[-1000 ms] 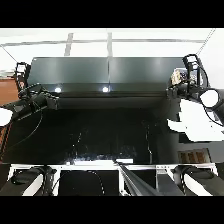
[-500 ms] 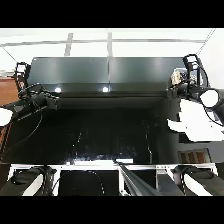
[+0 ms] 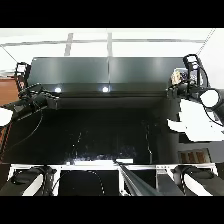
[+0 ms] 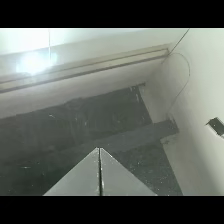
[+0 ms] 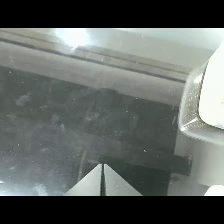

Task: Fold the box and place the chain.

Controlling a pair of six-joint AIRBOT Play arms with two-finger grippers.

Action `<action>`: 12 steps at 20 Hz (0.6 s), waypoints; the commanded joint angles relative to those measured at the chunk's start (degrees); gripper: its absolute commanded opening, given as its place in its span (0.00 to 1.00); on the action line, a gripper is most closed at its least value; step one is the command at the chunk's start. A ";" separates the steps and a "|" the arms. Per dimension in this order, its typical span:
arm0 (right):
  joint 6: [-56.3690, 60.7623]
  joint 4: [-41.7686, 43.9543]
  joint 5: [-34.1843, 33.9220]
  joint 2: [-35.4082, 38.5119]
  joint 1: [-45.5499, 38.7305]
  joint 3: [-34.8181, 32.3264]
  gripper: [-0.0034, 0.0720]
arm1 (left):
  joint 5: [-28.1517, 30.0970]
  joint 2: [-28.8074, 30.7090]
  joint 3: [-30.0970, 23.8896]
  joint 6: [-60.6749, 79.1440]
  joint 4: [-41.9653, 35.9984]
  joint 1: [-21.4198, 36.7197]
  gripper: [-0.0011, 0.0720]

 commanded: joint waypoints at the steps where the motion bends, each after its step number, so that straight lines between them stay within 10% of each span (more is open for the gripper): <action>1: 0.02 2.93 0.02 -0.04 0.02 0.00 0.07 | -0.28 -0.76 -0.02 -0.07 -0.04 -0.04 0.05; 4: 0.02 4.48 -0.20 -0.59 0.02 -0.02 0.07 | -0.50 -2.34 -0.04 -0.15 -0.07 -0.04 0.05; 5: 0.04 4.52 -0.17 -1.01 0.00 -0.04 0.25 | -0.46 -2.93 -0.02 -1.01 -0.79 -0.07 0.19; 6: 0.04 4.55 -0.02 -1.51 0.02 -0.04 0.75 | -0.48 -3.28 -0.02 -1.05 -2.19 -0.04 0.63; 7: 0.04 4.50 0.31 -2.08 0.00 -0.04 0.99 | -0.44 -3.45 -0.02 -1.42 -3.98 -0.04 0.99; 12: 7.61 0.52 5.92 -2.25 -3.15 0.83 0.98 | -2.29 -3.41 0.02 -2.27 -6.21 -0.02 0.99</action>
